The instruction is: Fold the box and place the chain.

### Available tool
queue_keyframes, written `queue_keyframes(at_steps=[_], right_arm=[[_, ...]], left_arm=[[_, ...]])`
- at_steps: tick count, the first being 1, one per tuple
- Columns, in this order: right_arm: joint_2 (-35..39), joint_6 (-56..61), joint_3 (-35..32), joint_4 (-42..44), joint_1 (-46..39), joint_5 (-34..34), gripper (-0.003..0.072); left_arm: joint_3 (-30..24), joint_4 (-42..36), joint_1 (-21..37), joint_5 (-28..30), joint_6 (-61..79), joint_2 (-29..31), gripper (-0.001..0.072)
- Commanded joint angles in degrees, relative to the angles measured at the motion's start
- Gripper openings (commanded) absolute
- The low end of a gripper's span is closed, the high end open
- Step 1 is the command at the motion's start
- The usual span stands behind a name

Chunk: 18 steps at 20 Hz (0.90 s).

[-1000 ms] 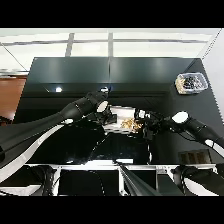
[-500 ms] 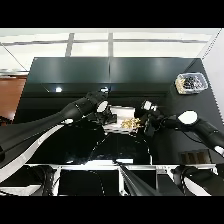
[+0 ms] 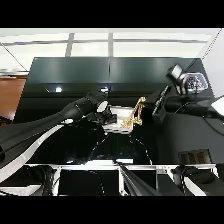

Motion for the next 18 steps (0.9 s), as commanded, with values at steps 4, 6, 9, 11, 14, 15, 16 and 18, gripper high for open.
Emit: queue_keyframes(at_steps=[4, 6, 9, 11, 14, 15, 16, 18], right_arm=[[0.79, 8.07, 15.39, 8.13, -0.15, 6.93, 0.0025], [0.79, 8.15, 16.59, 12.13, -0.15, 7.39, 0.0025], [0.79, 7.96, 16.72, 18.58, -0.15, 7.02, 0.0025], [0.79, 7.96, 17.51, 20.31, -0.15, 7.06, 0.0025], [0.79, 7.98, 18.97, 20.63, -0.15, 7.04, 0.0025], [0.79, 7.98, 19.17, 20.68, -0.15, 7.04, 0.0025], [0.76, 7.98, 19.26, 20.57, -0.15, 7.04, 0.0025], [0.76, 8.15, 19.26, 20.63, -0.13, 7.08, 0.0025]], left_arm=[[0.00, 0.02, 0.04, 0.00, 0.02, 0.00, 0.0033], [0.00, 0.02, 0.04, 0.00, 0.02, 0.00, 0.0033], [0.00, 0.02, 0.04, 0.00, 0.02, 0.00, 0.0033], [0.00, 0.02, 0.04, 0.00, 0.02, 0.00, 0.0033], [0.00, 0.02, 0.04, 0.00, 0.02, 0.00, 0.0033], [0.00, 0.02, 0.04, 0.00, 0.02, 0.00, 0.0033], [0.00, 0.02, 0.04, 0.00, 0.02, 0.00, 0.0033], [0.00, 0.02, 0.04, -0.02, 0.02, 0.00, 0.0033]])
